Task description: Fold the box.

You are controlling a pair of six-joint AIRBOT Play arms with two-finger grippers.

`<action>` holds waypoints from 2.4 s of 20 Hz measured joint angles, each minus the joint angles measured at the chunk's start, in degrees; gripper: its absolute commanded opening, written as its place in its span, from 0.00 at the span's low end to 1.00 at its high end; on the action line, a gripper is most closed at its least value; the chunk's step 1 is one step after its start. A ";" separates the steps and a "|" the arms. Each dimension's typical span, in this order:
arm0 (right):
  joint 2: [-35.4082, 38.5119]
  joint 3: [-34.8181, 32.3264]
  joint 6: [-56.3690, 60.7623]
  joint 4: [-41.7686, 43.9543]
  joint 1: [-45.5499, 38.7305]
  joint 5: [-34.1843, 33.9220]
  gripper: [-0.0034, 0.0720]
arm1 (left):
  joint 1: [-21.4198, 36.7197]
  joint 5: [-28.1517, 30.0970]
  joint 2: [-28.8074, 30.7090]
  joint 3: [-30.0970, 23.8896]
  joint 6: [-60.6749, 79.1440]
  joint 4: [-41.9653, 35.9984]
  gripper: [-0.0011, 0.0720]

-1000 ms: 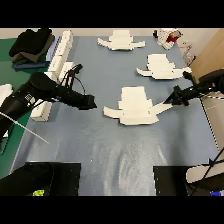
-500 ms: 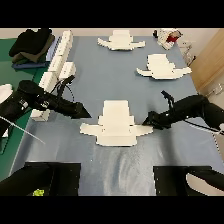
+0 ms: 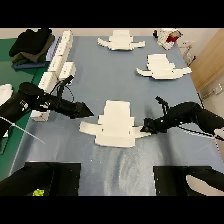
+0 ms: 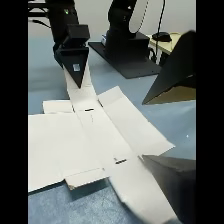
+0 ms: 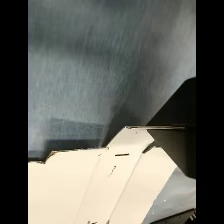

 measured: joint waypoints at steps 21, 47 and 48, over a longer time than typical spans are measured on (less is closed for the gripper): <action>13.86 -8.72 -5.97 0.17 11.26 10.03 0.05 | -3.48 -6.88 -29.97 9.42 11.80 -4.42 0.31; 13.94 3.98 22.34 -40.11 9.20 7.87 0.67 | -8.13 -4.96 -22.05 13.40 43.63 -8.00 0.03; 13.94 5.46 26.21 -42.95 8.46 7.85 0.67 | -9.07 -3.43 -20.63 13.35 45.53 -7.65 0.02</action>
